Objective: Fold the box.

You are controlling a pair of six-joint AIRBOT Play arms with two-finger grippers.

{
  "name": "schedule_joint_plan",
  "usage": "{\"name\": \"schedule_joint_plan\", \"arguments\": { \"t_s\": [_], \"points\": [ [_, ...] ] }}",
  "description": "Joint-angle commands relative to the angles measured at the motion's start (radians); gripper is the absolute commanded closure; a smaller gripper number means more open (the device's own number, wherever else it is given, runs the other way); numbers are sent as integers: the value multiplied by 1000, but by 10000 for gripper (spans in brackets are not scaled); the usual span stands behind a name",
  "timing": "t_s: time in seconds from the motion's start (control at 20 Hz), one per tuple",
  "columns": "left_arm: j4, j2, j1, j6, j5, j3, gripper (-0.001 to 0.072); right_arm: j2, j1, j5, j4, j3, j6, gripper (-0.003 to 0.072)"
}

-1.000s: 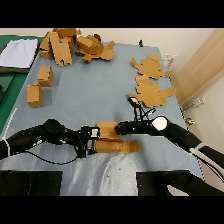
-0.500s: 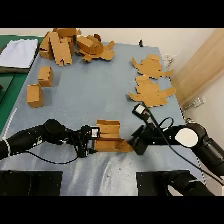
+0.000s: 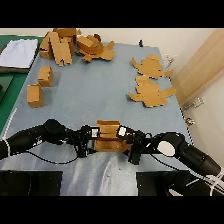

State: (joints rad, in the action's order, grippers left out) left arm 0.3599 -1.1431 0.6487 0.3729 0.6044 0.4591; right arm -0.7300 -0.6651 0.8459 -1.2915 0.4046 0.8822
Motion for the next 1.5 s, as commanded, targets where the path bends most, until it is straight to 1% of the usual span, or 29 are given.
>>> {"name": "schedule_joint_plan", "arguments": {
  "t_s": [0.0, 0.15, 0.25, 0.65, 0.7, 0.75, 0.8, 0.9, 0.95, 1.0, 1.1, 1.2, 1.45],
  "points": [
    [0, 0, 0, 0, 2, 1, 187, -80, -12, -88, -10, -4, -9, 202],
    [0, 0, 0, 0, 10, 1, 186, -118, -11, -110, -16, -3, -9, 203],
    [0, 0, 0, 0, 9, 1, 186, -118, -11, -131, -16, -2, -9, 203],
    [0, 0, 0, 0, 27, 1, 187, -119, -12, -148, -17, 3, -11, 204],
    [0, 0, 0, 0, 27, 1, 187, -118, -12, -148, -10, 3, -11, 228],
    [0, 0, 0, 0, 27, 1, 187, -119, -12, -148, 0, 3, -11, 310],
    [0, 0, 0, 0, 27, 1, 187, -118, -12, -148, 12, 3, -12, 350],
    [1, 0, 0, 0, 27, 1, 187, -118, -13, -148, 23, 3, -12, 351],
    [0, 0, 0, 0, 27, 1, 187, -118, -13, -148, 29, 3, -12, 398],
    [0, 0, 0, 0, 27, 1, 186, -119, -16, -148, 40, 3, -12, 412],
    [0, 0, 0, 0, 27, 1, 187, -119, -24, -149, 80, 3, -31, 490],
    [0, 0, 0, 0, 27, 1, 187, -119, -48, -164, 93, 3, -57, 530],
    [0, 0, 0, 0, 27, 1, 187, -119, -83, -266, 93, 3, -57, 529]
  ]
}}
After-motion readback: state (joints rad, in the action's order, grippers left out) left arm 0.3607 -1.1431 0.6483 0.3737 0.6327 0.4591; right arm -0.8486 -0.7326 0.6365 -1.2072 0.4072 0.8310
